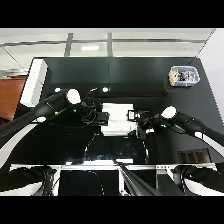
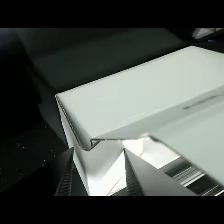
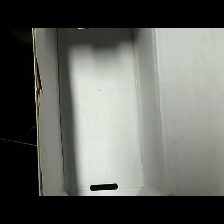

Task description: Fold the box and place the chain.

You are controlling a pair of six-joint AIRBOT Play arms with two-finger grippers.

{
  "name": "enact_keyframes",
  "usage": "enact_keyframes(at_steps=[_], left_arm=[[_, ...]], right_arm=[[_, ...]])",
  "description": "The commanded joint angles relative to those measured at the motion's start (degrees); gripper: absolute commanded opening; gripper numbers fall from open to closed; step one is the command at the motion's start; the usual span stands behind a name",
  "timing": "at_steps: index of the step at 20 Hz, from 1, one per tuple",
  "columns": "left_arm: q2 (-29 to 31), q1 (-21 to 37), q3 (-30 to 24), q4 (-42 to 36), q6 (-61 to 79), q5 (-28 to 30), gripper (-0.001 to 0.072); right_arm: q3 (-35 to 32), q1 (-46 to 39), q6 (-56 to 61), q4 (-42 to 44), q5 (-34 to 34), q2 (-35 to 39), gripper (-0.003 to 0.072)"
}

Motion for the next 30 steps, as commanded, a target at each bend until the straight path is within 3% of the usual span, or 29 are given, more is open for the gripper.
enact_keyframes(at_steps=[1,7,12,20,26,30], left_arm=[[0.0,-1.0,0.6,1.4,-2.8,0.4,0.035],[0.0,-5.6,3.3,14.3,-14.2,0.1,0.0331],[0.0,-8.0,3.5,20.3,-20.7,-0.2,0.0331],[-1.9,-9.3,3.7,23.2,-27.5,-1.4,0.033],[-5.8,-14.8,8.8,30.7,-34.8,-2.8,0.033],[-6.7,-15.5,10.4,31.1,-36.4,-3.7,0.033]], right_arm=[[0.1,0.0,0.0,0.0,0.0,0.0,0.0237],[0.1,0.0,0.0,0.0,0.0,0.0,0.0237],[0.1,0.0,0.0,0.0,0.0,0.0,0.0237],[0.1,0.0,0.0,0.0,0.0,0.0,0.0237],[0.1,0.0,0.0,0.0,0.0,0.0,0.0237],[0.1,0.0,0.0,0.0,0.0,0.0,0.0237]])
